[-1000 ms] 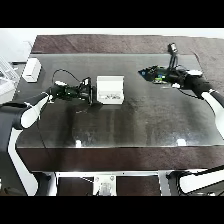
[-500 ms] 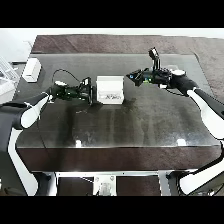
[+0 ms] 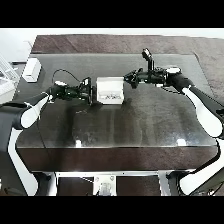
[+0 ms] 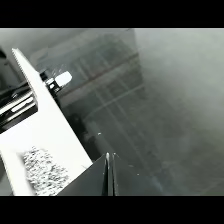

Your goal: Fold the box and place the chain.

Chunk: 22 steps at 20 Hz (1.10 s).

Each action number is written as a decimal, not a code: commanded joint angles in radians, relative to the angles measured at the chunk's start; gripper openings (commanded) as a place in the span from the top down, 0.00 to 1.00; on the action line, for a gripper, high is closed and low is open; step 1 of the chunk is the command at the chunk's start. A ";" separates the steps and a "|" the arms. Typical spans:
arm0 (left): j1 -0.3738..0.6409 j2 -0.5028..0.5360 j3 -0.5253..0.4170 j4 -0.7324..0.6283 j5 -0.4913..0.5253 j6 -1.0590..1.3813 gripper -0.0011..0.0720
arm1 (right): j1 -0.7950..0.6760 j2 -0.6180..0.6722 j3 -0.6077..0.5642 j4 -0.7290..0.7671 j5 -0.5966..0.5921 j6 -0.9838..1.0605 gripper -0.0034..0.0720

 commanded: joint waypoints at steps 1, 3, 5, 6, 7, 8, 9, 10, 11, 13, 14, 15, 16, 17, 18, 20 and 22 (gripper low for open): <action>0.000 0.000 0.000 0.000 0.001 0.000 0.67 | 0.022 -0.002 0.010 -0.051 0.065 0.002 0.90; 0.000 0.000 0.000 0.000 0.001 0.000 0.67 | 0.023 -0.002 0.029 -0.085 0.134 0.002 0.90; 0.000 0.000 0.000 0.000 0.001 0.000 0.67 | 0.023 -0.002 0.051 -0.114 0.199 0.003 0.90; 0.000 0.000 0.000 0.000 0.001 0.000 0.67 | 0.024 -0.002 0.061 -0.135 0.215 0.014 0.90; 0.000 0.000 0.000 0.000 0.000 0.000 0.67 | 0.029 -0.002 0.069 -0.170 0.220 0.025 0.90; 0.000 0.000 0.000 0.000 0.001 0.000 0.67 | 0.038 -0.002 0.075 -0.207 0.224 0.037 0.89; 0.000 0.000 0.000 0.000 0.001 0.000 0.67 | 0.049 -0.002 0.076 -0.230 0.227 0.040 0.84; 0.000 0.000 0.000 0.000 0.001 0.000 0.67 | 0.063 -0.003 0.076 -0.237 0.238 0.040 0.74; 0.000 0.000 0.000 0.000 0.001 0.000 0.67 | 0.078 -0.003 0.076 -0.242 0.239 0.039 0.64; 0.000 0.000 0.000 0.000 0.001 0.000 0.67 | 0.104 -0.003 0.076 -0.256 0.233 0.024 0.64; 0.000 0.000 0.000 0.000 0.001 0.000 0.67 | 0.112 -0.003 0.076 -0.260 0.220 0.013 0.64; 0.000 0.000 0.000 0.000 0.001 0.000 0.67 | 0.118 -0.003 0.076 -0.262 0.207 0.013 0.64; 0.000 0.000 0.000 0.000 0.001 0.000 0.67 | 0.124 -0.003 0.077 -0.263 0.204 0.011 0.62; 0.000 0.000 0.000 0.000 0.001 0.000 0.67 | 0.126 -0.004 0.079 -0.264 0.204 0.009 0.57; 0.000 0.000 0.000 0.000 0.001 0.000 0.67 | 0.129 -0.004 0.081 -0.270 0.204 0.009 0.55; 0.000 0.000 0.000 0.000 0.001 0.000 0.67 | 0.136 -0.004 0.092 -0.282 0.204 0.000 0.56; 0.000 0.000 0.000 0.000 0.000 0.000 0.67 | 0.141 -0.009 0.115 -0.291 0.194 -0.017 0.56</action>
